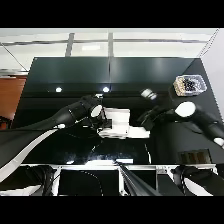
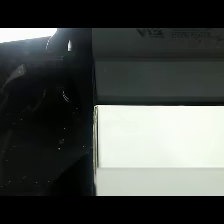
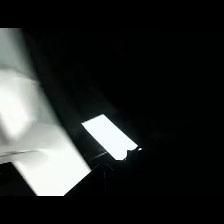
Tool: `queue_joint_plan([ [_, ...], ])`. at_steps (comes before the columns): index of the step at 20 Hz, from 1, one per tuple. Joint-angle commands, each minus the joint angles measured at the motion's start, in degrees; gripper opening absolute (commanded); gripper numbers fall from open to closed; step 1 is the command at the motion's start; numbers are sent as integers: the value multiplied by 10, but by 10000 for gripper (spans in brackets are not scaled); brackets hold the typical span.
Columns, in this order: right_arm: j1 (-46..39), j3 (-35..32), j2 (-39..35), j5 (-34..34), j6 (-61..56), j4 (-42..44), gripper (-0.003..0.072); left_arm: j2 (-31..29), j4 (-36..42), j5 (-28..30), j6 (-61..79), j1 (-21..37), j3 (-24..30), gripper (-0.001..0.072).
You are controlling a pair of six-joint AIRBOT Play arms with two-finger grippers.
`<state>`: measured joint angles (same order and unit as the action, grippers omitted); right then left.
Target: Fold the box and place the chain.
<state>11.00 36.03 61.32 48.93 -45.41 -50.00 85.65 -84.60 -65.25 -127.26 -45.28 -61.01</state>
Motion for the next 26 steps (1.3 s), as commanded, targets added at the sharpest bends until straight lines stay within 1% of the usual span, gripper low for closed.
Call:
queue_joint_plan([
  [1, -167, -29, -23, 39, -312, -33, 9, 0, -2, -2, 0, 0, 0, 27],
  [3, -212, -57, -3, 75, -320, -12, 9, 0, -2, 5, 0, 0, 0, 27],
  [5, -218, -72, 45, 124, -311, 20, 10, 0, -2, 10, 0, 0, 0, 27],
  [7, -195, -73, 101, 163, -247, 94, 9, 0, -2, 10, 0, 0, 0, 27],
  [8, -178, -73, 128, 172, -214, 142, 10, 0, -2, 10, 0, 0, 0, 27],
  [10, -143, -72, 170, 168, -178, 215, 9, 0, -2, 9, 0, 0, 0, 27],
  [12, -108, -60, 188, 168, -136, 263, 9, 0, -2, 6, 0, 0, 0, 27],
  [14, -89, -32, 188, 178, -113, 271, 10, 0, -2, 5, 0, 0, 0, 27],
  [17, -88, 17, 188, 224, -75, 262, 10, 0, -2, 6, 0, 0, 0, 28],
  [18, -88, 27, 188, 228, -75, 253, 9, 0, -2, 6, 0, 0, 0, 27],
  [20, -84, 32, 188, 234, -75, 264, 23, 0, -2, 6, 0, 0, 0, 27],
  [21, -78, 32, 188, 234, -75, 263, 252, 0, -2, 5, 0, 0, 0, 27],
  [22, -69, 32, 188, 233, -75, 261, 496, 0, -2, 4, 0, 0, 0, 27],
  [23, -59, 32, 188, 229, -75, 262, 510, 0, -2, 4, 0, 0, 0, 27],
  [26, -22, 40, 188, 213, -77, 262, 510, 0, -2, 5, 0, 0, 0, 27],
])
